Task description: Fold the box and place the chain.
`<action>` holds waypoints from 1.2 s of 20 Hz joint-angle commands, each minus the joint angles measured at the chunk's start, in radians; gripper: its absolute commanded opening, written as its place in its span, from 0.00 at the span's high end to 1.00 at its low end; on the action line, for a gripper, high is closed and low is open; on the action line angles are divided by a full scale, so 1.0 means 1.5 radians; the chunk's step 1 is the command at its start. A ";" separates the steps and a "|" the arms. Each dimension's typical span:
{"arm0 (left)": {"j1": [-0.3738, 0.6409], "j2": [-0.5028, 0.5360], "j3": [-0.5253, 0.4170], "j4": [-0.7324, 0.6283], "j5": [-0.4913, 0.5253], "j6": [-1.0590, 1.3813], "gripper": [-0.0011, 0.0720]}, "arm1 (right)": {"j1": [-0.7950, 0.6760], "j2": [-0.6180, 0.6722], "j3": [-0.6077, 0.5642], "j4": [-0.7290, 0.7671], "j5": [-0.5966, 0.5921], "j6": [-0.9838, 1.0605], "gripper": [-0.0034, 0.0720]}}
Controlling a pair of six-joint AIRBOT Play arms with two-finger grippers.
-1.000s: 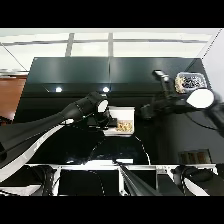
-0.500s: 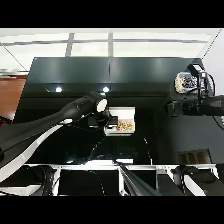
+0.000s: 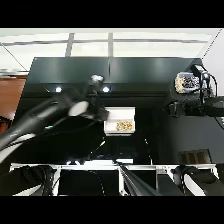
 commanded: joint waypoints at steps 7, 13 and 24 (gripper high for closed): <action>0.327 0.242 -0.346 -0.502 0.207 0.685 0.23 | 0.000 0.001 0.000 0.000 -0.065 0.014 0.47; 0.289 0.066 -0.350 -0.523 0.169 1.190 0.02 | 0.000 0.000 0.000 0.000 -0.075 0.024 0.47; 0.284 -0.129 -0.261 -0.738 0.127 1.538 0.01 | 0.012 0.000 0.000 0.000 -0.099 0.100 0.47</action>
